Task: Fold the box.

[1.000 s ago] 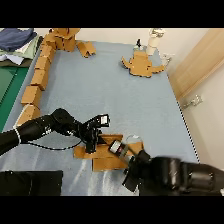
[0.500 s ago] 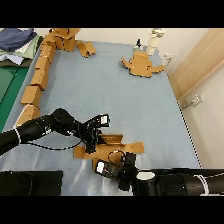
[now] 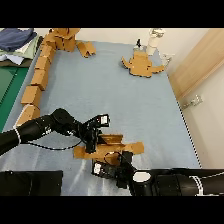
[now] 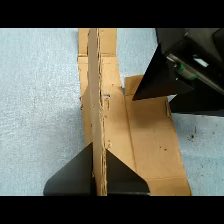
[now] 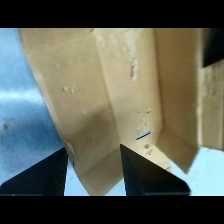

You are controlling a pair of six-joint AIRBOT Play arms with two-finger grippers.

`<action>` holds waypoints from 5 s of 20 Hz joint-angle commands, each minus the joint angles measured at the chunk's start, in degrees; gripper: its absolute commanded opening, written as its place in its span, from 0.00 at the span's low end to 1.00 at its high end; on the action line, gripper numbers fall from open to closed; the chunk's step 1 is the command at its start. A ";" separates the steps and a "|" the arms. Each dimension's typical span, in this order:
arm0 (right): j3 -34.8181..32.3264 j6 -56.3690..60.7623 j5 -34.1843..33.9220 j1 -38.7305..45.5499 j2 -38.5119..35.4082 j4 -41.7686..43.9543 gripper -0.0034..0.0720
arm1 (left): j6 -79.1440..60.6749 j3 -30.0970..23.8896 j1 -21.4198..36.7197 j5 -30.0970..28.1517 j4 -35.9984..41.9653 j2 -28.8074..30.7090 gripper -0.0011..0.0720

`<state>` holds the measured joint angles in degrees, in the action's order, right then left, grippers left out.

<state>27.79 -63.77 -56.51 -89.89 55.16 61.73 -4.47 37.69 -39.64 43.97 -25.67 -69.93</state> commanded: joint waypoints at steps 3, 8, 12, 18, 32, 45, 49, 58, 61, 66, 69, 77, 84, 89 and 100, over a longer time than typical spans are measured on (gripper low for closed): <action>2.75 0.92 -2.67 -0.07 0.11 -2.29 0.67 | -0.02 0.02 -0.02 0.00 0.00 0.02 0.03; 3.93 2.47 -5.14 -0.07 0.11 -4.83 0.67 | -0.02 0.02 -0.02 0.00 0.00 0.02 0.03; 4.11 2.27 -4.81 -0.07 0.11 -5.68 0.72 | -0.02 0.02 -0.02 0.00 0.00 0.02 0.03; 4.28 2.16 -4.87 3.58 -3.80 -8.13 0.99 | -0.02 0.02 -0.02 -0.02 0.00 0.02 0.03; -3.76 -27.50 9.79 23.39 -14.51 7.45 0.99 | -0.02 0.02 -0.02 0.00 0.00 0.02 0.03; -5.14 -86.09 13.07 53.27 -12.33 56.94 0.99 | -0.02 0.02 -0.02 0.00 0.00 0.02 0.03; -5.25 -97.88 10.40 59.41 -7.69 65.18 0.99 | 0.00 0.02 -0.02 0.00 0.00 0.02 0.03; -5.16 -97.24 9.38 59.36 -6.75 63.14 0.99 | -0.02 0.02 -0.02 0.00 0.00 0.02 0.03; -5.25 -101.90 9.51 59.30 -5.40 63.21 0.98 | -0.02 0.02 -0.02 0.00 0.00 0.02 0.03; -5.25 -104.35 9.51 59.30 -2.05 63.32 0.97 | 0.00 0.02 -0.02 0.00 0.00 0.02 0.03; -5.25 -105.90 9.99 59.30 -1.90 64.08 0.97 | -0.02 0.02 -0.02 0.00 0.00 0.02 0.03; -5.25 -107.34 11.54 59.30 -1.09 64.11 0.94 | -0.02 0.02 -0.02 0.00 0.00 0.02 0.03; -5.25 -107.95 11.50 58.73 0.24 64.59 0.78 | -0.02 0.02 -0.02 0.00 0.00 0.02 0.03; -5.25 -107.95 11.45 58.71 0.20 64.59 0.71 | -0.02 0.02 -0.02 0.00 0.00 0.02 0.03; -5.25 -107.93 11.41 58.73 0.13 64.50 0.71 | -0.13 0.02 -0.02 -0.02 0.00 0.02 0.03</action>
<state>22.52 -171.72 -45.15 -31.14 55.33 126.28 -4.47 37.69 -39.64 43.99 -25.65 -69.93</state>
